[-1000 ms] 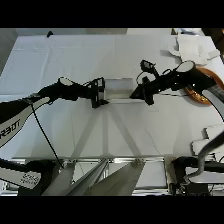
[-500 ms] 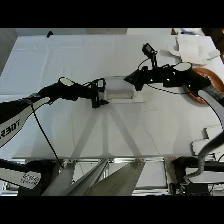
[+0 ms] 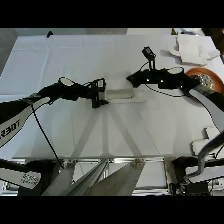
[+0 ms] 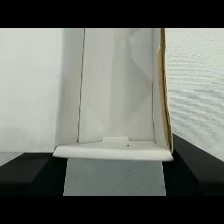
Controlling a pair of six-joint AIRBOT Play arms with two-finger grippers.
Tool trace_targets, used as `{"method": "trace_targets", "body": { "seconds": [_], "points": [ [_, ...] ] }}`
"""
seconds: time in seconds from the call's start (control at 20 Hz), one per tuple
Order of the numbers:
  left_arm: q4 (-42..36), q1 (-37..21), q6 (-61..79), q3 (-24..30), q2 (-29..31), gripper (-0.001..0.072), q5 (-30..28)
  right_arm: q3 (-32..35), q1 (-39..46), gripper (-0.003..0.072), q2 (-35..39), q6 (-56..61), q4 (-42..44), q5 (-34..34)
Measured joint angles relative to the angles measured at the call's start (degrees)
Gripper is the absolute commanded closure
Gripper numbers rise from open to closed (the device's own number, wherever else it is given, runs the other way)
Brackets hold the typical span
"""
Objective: Fold the box and place the chain.
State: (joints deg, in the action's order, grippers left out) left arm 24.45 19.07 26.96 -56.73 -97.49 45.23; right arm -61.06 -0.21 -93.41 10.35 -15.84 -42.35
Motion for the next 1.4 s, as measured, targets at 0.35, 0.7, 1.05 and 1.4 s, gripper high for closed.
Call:
{"method": "trace_targets", "body": {
  "seconds": [0.35, 0.7, 1.05, 1.4],
  "points": [
    [0.0, 0.0, 0.0, 0.0, 0.0, 0.0451, 0.0, 0.0, 0.0, 0.0681, -2.2, 3.9, -3.1, 0.9],
    [0.0, 0.0, 0.0, 0.0, 0.0, 0.0451, 0.0, 0.0, 0.0, 0.0680, -1.5, 4.7, -3.9, -2.2],
    [0.0, 0.0, 0.0, 0.0, 0.0, 0.0451, 0.0, 0.0, 3.1, 0.0659, 8.5, 4.2, -14.6, -8.0],
    [0.0, 0.0, 0.0, 0.0, 0.0, 0.0451, 0.0, 0.0, 4.6, 0.0339, 14.1, -2.1, -41.1, -14.6]
  ]
}}
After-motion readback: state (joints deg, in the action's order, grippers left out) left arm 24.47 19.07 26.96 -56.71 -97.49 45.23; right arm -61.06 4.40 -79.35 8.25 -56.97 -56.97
